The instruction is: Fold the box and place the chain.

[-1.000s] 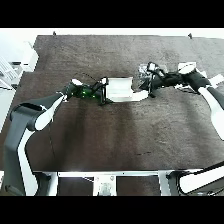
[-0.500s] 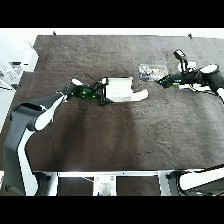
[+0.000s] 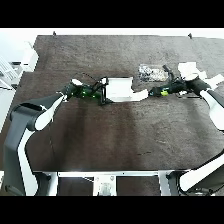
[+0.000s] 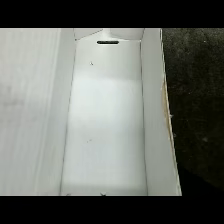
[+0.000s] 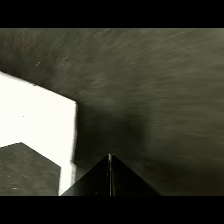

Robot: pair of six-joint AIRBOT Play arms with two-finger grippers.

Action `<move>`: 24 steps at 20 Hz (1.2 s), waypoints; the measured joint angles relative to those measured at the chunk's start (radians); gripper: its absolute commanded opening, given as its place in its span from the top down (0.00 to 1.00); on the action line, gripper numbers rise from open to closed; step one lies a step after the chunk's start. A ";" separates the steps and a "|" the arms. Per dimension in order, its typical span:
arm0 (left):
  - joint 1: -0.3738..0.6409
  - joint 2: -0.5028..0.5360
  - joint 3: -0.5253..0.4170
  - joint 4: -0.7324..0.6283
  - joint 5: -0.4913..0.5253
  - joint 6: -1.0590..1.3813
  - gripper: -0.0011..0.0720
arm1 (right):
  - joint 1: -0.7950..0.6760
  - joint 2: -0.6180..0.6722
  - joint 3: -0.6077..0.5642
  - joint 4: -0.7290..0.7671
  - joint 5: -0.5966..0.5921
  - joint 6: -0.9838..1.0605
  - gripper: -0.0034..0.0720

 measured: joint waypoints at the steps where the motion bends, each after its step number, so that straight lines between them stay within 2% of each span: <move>1: 0.000 0.000 0.000 0.000 0.000 0.000 0.54 | 0.019 -0.010 0.003 0.000 0.004 0.008 0.94; 9: 0.000 0.000 0.000 0.000 0.000 0.000 0.54 | 0.094 -0.032 0.109 0.016 0.092 0.055 0.94; 10: 0.000 0.000 0.000 0.000 0.000 0.000 0.54 | 0.095 -0.033 0.120 0.027 0.104 0.058 0.90; 11: 0.000 0.000 0.000 0.000 0.000 0.000 0.54 | 0.095 -0.034 0.128 0.039 0.115 0.063 0.75; 12: 0.000 0.000 0.000 0.000 0.000 0.000 0.54 | 0.097 -0.034 0.134 0.048 0.123 0.063 0.69; 14: 0.000 0.000 0.000 0.000 0.000 0.000 0.54 | 0.098 -0.034 0.141 0.065 0.144 0.064 0.68; 15: 0.000 0.000 0.000 0.000 0.000 0.000 0.54 | 0.099 -0.034 0.143 0.074 0.152 0.066 0.60; 16: 0.000 0.000 0.000 0.000 0.000 0.000 0.54 | 0.101 -0.034 0.145 0.082 0.161 0.066 0.48; 17: 0.000 0.000 0.000 0.000 0.000 0.000 0.54 | 0.105 -0.034 0.146 0.092 0.169 0.066 0.41; 20: 0.000 0.000 0.000 0.000 0.000 0.000 0.54 | 0.117 -0.034 0.148 0.105 0.178 0.066 0.39; 22: 0.000 0.000 0.000 0.000 0.000 0.000 0.54 | 0.127 -0.034 0.148 0.109 0.181 0.065 0.28; 24: 0.000 0.000 0.000 0.000 0.000 0.000 0.54 | 0.134 -0.034 0.149 0.109 0.175 0.065 0.28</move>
